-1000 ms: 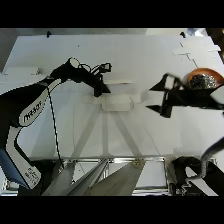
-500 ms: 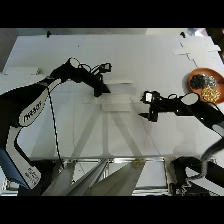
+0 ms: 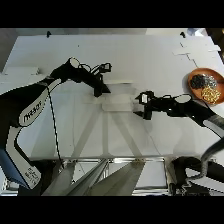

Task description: Fold the box and place the chain.

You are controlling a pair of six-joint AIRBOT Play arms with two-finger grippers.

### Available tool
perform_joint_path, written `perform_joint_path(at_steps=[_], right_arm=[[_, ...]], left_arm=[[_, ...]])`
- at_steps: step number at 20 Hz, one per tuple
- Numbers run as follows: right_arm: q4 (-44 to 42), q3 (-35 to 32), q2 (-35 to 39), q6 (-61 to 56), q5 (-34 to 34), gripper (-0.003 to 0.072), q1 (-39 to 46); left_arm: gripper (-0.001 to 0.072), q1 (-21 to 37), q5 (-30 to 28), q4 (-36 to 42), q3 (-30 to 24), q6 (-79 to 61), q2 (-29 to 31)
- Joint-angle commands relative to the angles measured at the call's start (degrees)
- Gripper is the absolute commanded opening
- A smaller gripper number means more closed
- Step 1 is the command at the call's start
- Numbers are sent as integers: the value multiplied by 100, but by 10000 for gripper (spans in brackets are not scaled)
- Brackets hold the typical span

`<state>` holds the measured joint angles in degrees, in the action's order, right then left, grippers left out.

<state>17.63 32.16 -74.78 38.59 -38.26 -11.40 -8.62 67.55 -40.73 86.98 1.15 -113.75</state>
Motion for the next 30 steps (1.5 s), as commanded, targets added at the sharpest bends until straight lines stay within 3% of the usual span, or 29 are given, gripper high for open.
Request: perform_joint_path(at_steps=[1, 11, 14, 17, 22, 26, 30], right_arm=[[-761, -2, -160, 575, 192, 687, -74], [-726, -2, 107, 297, 57, 687, -15], [-61, -2, 275, -297, -605, 687, 245], [824, -2, 238, -686, -647, 687, 254], [487, -2, -186, -520, -564, 687, 254], [-702, -2, -452, -52, -496, 687, 245], [-1237, -2, -457, 243, 444, 687, 61]], left_arm=[[15, -4, 0, -2, -2, -2, -4], [15, -4, 0, -2, -2, -2, -4], [15, -4, 0, -2, -2, -2, -4], [15, -4, 0, -2, -2, -2, -4], [15, -4, 0, -2, -2, -2, -4], [15, -4, 0, -2, -2, -2, -4], [15, -4, 0, 0, -2, -2, -4]])
